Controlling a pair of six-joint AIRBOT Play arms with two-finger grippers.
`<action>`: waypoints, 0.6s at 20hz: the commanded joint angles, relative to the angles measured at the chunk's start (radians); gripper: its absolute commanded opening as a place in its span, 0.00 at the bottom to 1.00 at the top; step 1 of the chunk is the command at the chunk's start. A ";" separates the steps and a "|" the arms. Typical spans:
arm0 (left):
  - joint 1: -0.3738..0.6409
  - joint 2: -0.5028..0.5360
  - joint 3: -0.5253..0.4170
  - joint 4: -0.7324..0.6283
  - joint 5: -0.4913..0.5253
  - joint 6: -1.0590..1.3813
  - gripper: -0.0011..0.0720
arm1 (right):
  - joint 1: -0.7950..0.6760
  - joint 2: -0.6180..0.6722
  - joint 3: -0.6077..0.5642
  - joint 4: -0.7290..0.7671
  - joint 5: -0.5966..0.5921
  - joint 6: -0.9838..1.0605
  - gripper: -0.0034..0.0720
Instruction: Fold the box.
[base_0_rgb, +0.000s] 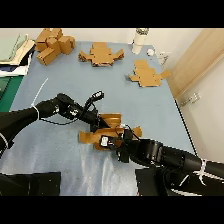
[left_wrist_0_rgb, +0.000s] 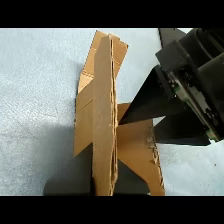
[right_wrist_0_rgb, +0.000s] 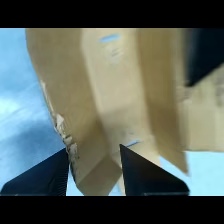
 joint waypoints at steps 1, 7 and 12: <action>0.000 0.000 0.000 0.000 0.000 0.000 0.03 | 0.000 0.005 0.016 -0.122 -0.001 0.162 0.66; 0.000 0.000 0.000 0.000 0.000 0.000 0.03 | 0.000 0.005 0.016 -0.002 -0.008 0.164 0.66; 0.000 0.000 0.000 0.000 0.000 0.000 0.03 | 0.000 0.005 0.016 -0.004 -0.011 0.164 1.00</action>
